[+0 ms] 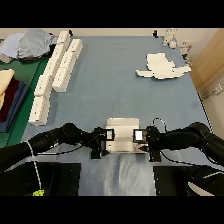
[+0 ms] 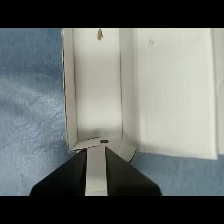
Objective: Fold the box.
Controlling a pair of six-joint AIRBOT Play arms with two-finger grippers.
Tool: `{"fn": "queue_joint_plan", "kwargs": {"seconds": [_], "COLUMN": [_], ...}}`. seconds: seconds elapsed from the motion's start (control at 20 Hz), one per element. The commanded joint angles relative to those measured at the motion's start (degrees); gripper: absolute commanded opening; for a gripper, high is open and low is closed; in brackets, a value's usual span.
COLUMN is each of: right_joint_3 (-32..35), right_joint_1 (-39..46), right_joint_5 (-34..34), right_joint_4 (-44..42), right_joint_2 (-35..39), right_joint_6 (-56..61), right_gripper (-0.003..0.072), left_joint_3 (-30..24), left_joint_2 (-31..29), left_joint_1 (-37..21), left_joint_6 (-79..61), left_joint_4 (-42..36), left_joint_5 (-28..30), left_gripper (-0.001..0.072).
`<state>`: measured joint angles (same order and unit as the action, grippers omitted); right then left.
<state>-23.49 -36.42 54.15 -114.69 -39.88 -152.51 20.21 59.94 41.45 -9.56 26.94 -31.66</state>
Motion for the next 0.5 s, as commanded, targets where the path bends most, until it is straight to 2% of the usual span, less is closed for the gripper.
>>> {"fn": "queue_joint_plan", "kwargs": {"seconds": [0.0,0.05,0.2,0.25,0.3,0.45], "right_joint_3": [0.0,0.0,0.2,0.3,0.4,0.5], "right_joint_1": [-0.1,-0.1,-0.1,0.0,0.0,-0.1], "right_joint_5": [4.5,5.1,6.6,6.3,5.3,0.7], "right_joint_4": [6.4,7.5,9.0,9.6,10.4,10.6], "right_joint_2": [2.4,2.9,3.1,3.1,3.0,3.0], "right_joint_6": [7.7,9.1,10.8,11.0,11.1,11.0], "right_gripper": [0.0189,0.0237,0.0246,0.0287,0.0444,0.0465], "left_joint_3": [0.0,0.0,0.0,0.0,0.0,0.0], "left_joint_2": [0.0,0.0,0.0,0.0,0.0,0.0], "left_joint_1": [0.0,0.0,0.0,0.0,0.0,0.0], "left_joint_6": [0.0,0.0,0.0,0.0,0.0,0.0], "left_joint_4": [0.0,0.0,0.0,0.0,0.0,0.0], "left_joint_5": [0.0,0.0,0.0,0.0,0.0,0.0], "left_gripper": [0.0474,0.0474,0.0474,0.0474,0.0474,0.0474]}}
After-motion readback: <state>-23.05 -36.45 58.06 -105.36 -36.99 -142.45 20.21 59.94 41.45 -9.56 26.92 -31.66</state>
